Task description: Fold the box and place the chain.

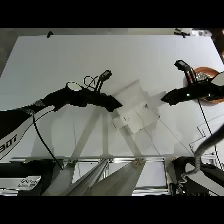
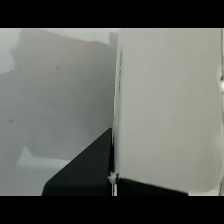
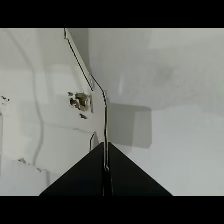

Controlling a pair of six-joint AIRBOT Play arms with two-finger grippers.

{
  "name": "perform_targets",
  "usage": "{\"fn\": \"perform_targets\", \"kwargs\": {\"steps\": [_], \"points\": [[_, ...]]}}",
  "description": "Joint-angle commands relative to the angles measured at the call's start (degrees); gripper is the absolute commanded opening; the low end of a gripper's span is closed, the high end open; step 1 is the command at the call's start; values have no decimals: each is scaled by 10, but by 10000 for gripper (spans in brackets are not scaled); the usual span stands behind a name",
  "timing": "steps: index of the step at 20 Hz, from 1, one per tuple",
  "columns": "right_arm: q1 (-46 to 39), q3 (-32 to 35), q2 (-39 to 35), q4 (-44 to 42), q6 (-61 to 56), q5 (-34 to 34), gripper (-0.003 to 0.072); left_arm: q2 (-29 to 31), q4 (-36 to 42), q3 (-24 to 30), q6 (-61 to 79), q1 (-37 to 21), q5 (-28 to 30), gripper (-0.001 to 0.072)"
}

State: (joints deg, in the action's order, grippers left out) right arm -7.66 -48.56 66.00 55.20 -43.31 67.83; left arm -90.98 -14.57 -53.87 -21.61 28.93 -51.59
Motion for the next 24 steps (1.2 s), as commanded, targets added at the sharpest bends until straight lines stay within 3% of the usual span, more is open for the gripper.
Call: {"fn": "perform_targets", "kwargs": {"steps": [1,3,7,10,14,18,24], "points": [[0,0,0,-1,-9,44,122,31,-104,-6,7,-5,-27,4],[0,0,-1,-13,-24,63,239,67,-196,-15,8,-7,-46,3],[0,0,-3,-62,-30,137,278,129,-301,-23,67,-8,-80,3],[0,0,-39,-59,-52,153,274,137,-305,-23,161,-8,-117,3],[-15,0,-137,-27,-83,143,186,127,-302,-23,180,-8,-95,2],[-27,3,-222,53,-110,127,177,89,-281,-23,193,-6,-92,1],[-27,65,-243,77,-118,88,177,45,-236,-23,216,-6,-53,0]]}}
